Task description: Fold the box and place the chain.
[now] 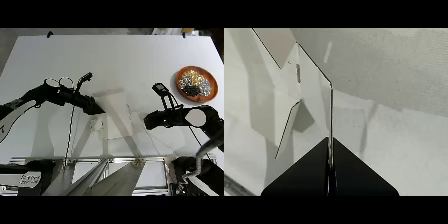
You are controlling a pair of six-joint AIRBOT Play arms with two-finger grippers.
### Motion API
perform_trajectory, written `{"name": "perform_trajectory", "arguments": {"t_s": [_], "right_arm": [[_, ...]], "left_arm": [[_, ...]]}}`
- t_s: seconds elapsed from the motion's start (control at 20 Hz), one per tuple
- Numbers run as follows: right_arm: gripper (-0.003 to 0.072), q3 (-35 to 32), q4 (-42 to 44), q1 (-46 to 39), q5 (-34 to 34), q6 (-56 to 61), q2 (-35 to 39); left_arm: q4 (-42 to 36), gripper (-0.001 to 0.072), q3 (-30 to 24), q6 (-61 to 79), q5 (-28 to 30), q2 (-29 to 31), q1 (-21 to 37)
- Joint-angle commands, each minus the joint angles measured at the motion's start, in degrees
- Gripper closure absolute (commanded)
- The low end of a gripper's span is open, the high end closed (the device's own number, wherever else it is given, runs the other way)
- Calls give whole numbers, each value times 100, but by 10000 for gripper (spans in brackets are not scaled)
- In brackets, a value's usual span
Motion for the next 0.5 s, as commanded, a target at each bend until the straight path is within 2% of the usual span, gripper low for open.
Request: {"name": "perform_trajectory", "arguments": {"t_s": [0.0, 0.1, 0.15, 0.35, 0.4, 0.45], "right_arm": [[664, -2, -66, 4, 4, 2, 4], [664, -2, -76, 4, 4, 2, 4], [664, -2, -76, 4, 4, 2, 4], [663, 0, 2, 4, 0, 2, 7], [624, 0, 79, 4, -26, 0, 7], [509, 13, 166, 4, -61, 0, 7]], "left_arm": [[48, 526, -2, 101, -11, -85, 42], [79, 606, -2, 219, -127, -85, 157], [79, 696, -2, 315, -177, -85, 208], [74, 709, 0, 734, -229, -74, 184], [74, 710, 0, 828, -212, -63, 138], [79, 710, 2, 826, -109, -26, 72]]}}
